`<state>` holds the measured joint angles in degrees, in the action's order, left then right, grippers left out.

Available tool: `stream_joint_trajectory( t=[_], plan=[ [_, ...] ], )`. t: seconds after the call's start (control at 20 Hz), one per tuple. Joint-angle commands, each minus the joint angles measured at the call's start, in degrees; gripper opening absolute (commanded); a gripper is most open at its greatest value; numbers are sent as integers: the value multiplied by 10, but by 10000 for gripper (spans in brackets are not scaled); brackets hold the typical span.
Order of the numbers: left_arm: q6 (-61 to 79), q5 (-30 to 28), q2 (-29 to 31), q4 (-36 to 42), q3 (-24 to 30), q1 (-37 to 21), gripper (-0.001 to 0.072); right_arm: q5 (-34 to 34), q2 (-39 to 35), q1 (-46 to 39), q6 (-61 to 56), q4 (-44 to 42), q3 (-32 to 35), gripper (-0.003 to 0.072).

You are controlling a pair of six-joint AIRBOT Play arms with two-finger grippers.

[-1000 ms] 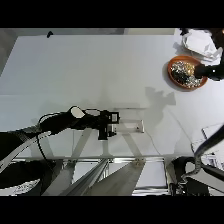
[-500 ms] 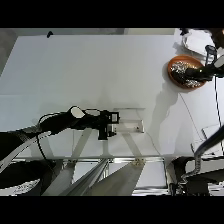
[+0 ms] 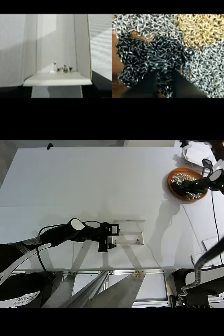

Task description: Fold the box and place the chain.

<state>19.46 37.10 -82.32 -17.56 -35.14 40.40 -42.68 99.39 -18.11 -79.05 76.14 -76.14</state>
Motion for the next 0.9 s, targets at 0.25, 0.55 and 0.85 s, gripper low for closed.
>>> stream_joint_trajectory(
  t=[0.25,0.55,0.85],
  plan=[
    [0,0,0,0,0,0,272,-17,1,0,0,-3,-1,24],
    [0,0,0,0,0,0,272,-59,-85,0,2,-3,-1,23],
    [0,0,0,0,0,0,272,-208,-223,0,55,-5,0,23]
  ],
)
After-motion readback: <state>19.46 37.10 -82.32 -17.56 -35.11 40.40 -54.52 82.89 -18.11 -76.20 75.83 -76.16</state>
